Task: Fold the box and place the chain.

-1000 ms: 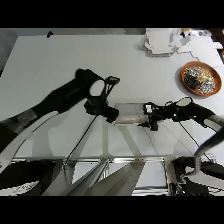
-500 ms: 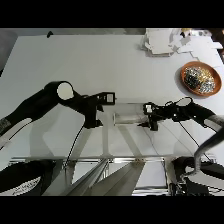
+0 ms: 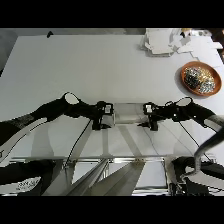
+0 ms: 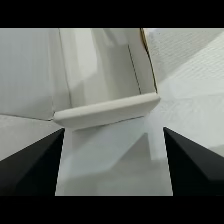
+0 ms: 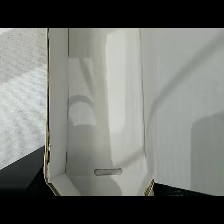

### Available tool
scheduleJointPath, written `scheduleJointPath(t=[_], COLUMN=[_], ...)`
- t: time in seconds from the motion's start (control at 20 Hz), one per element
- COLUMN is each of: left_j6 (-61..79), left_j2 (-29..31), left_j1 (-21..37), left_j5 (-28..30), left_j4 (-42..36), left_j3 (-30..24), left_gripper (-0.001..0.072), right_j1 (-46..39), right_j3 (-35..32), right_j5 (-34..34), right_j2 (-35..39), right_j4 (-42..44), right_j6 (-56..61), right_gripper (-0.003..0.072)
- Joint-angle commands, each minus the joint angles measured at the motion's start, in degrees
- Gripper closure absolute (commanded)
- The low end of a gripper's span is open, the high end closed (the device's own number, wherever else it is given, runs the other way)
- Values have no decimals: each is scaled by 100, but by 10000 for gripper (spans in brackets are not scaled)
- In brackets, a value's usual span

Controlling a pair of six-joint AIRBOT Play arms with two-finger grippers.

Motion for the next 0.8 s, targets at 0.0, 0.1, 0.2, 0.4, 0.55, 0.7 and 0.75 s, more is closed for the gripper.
scheduleJointPath(t=[0.0, 0.1, 0.2, 0.4, 0.55, 0.7, 0.75], left_j6=[227, 70, -42, -35, -33, -37, -37], left_j2=[-120, -177, -223, -234, -367, -448, -448], left_j1=[4, 2, -2, -151, -219, -219, -219], left_j5=[83, 229, 236, 219, 269, 317, 315], left_j4=[-439, -597, -656, -730, -953, -1099, -1099], left_j3=[-26, -26, -26, -26, -26, -24, -24], left_gripper=[10, 9, 8, 8, 12, 14, 14], right_j1=[2, 2, 2, 2, 2, 2, 2], right_j3=[4, 4, 4, 4, 4, 4, 4], right_j5=[2, 2, 2, 2, 2, 2, 2], right_j2=[2, 2, 2, 2, 2, 2, 2], right_j4=[2, 2, 2, 2, 2, 2, 2], right_j6=[0, 0, 0, 0, 0, 0, 0], right_gripper=[242, 242, 242, 242, 242, 242, 242])
